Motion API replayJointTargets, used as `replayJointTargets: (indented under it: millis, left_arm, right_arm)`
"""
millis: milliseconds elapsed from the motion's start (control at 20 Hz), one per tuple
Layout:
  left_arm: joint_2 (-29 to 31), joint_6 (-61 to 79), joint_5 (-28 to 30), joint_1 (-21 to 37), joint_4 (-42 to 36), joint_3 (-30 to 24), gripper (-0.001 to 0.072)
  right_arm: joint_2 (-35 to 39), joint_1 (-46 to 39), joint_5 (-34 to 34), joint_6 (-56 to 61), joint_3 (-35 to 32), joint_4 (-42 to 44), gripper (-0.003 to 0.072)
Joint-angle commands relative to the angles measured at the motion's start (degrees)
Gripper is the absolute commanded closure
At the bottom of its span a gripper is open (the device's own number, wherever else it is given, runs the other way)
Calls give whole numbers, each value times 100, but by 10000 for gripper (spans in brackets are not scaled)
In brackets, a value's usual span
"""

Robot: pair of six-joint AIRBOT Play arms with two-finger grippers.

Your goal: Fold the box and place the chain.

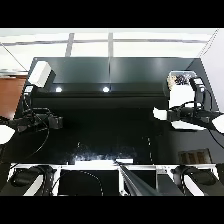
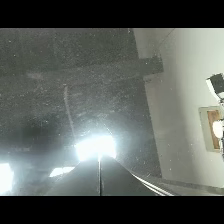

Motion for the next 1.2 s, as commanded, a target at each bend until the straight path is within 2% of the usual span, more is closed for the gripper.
replayJointTargets:
  millis: [0, 650, 700, 850, 900, 950, 1000, 1100, 1150]
  left_arm:
    - [-4, 0, 0, -2, 0, 0, 680]
    - [-4, -48, 11, -2, -153, 0, 680]
    - [-4, -46, 94, -2, -372, 0, 680]
    - [-7, -44, 1038, -2, -918, 0, 680]
    - [-7, -44, 1261, -2, -1032, 0, 680]
    - [-4, -44, 1451, -2, -1095, 0, 680]
    - [-7, -46, 1604, 0, -1196, 0, 680]
    - [-48, -44, 1954, -2, -1633, -2, 677]
    - [-94, -39, 2070, -2, -1812, 0, 509]
  right_arm:
    - [2, 4, 2, 2, 2, 2, 677]
    - [2, 4, 2, 2, 2, 2, 676]
    - [2, 4, 2, 4, 2, 26, 677]
    - [2, 4, -264, 0, 2, 601, 675]
    - [0, 4, -612, 4, 0, 767, 553]
    - [0, 4, -955, 2, 0, 774, 131]
    - [-2, 4, -1283, 2, 2, 649, -34]
    - [-44, -138, -1838, 503, 42, -52, -34]
    - [-151, -426, -1829, 1217, 170, -734, -34]
